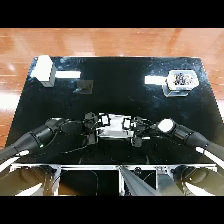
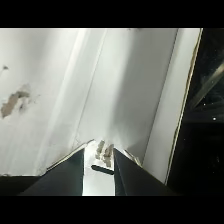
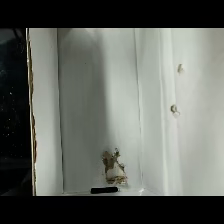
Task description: Fold the box and place the chain.
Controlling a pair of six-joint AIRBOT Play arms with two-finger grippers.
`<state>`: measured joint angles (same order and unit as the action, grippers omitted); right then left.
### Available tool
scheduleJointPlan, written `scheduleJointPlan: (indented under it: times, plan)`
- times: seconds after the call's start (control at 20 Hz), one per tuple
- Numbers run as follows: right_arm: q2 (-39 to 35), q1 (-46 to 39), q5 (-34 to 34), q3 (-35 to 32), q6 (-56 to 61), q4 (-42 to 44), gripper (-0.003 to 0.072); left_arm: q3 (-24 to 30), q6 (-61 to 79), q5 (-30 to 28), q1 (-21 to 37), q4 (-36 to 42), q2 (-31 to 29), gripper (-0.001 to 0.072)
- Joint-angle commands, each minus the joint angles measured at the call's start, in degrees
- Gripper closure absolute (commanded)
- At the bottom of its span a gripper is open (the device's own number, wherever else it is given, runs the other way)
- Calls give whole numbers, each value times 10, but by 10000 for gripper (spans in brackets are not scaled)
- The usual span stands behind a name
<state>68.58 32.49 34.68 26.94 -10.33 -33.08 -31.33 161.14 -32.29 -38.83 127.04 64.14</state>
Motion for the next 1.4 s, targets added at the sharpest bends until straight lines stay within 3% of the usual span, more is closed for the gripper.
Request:
scheduleJointPlan:
  times: [0.0,0.05,0.1,0.45,0.55,0.6,0.7,0.75,0.8,0.85,1.0,1.35]
  plan:
    - [0,0,0,0,0,0,81,0,0,7,-2,-1,0,337]
    - [0,0,0,0,0,0,81,0,0,9,-2,-1,0,267]
    - [0,0,0,0,0,0,81,0,0,9,-2,-1,0,257]
    - [0,0,0,0,0,0,81,0,-10,13,-2,-1,0,269]
    - [0,0,0,0,0,0,81,0,-11,12,-2,-1,0,434]
    - [0,0,0,0,0,0,81,0,-10,13,-2,-1,0,430]
    - [0,0,0,0,0,0,80,0,-10,13,-2,-1,0,281]
    - [0,0,0,0,0,0,81,0,-10,13,-2,-1,0,259]
    - [0,0,0,0,0,0,81,0,-11,12,-2,-1,0,279]
    - [0,0,0,0,0,0,81,-1,-11,12,-2,-1,0,359]
    - [0,0,0,0,0,0,81,-1,-29,9,-1,-6,-16,670]
    - [0,0,0,0,0,0,81,-1,-153,-23,60,-38,-130,689]
